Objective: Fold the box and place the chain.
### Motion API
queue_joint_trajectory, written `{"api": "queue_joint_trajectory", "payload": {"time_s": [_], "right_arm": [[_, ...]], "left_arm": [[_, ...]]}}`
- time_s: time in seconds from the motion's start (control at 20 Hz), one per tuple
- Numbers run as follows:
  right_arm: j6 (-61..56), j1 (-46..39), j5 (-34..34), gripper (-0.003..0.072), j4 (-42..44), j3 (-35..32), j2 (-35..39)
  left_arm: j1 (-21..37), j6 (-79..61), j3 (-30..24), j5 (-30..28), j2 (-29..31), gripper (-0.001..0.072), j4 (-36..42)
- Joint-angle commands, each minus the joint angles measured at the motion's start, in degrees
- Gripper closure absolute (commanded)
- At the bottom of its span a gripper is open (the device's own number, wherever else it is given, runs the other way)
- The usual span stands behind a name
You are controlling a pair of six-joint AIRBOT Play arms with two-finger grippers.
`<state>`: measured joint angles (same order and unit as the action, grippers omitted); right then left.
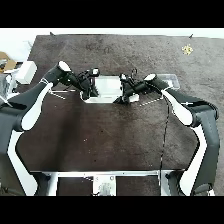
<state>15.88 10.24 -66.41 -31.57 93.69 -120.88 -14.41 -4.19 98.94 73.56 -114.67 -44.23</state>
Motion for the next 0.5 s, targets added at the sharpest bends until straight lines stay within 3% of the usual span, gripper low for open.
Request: {"api": "queue_joint_trajectory", "payload": {"time_s": [0.0,0.45], "right_arm": [[-0.07,0.04,-0.07,0.0261,0.04,-0.02,-0.04],[-0.07,0.04,-0.07,0.0261,0.04,-0.02,-0.04]], "left_arm": [[-0.55,-0.35,-0.09,-0.17,0.0,0.0577,-0.5],[-0.55,-0.35,-0.07,-0.11,0.0,0.0573,-2.14]]}}
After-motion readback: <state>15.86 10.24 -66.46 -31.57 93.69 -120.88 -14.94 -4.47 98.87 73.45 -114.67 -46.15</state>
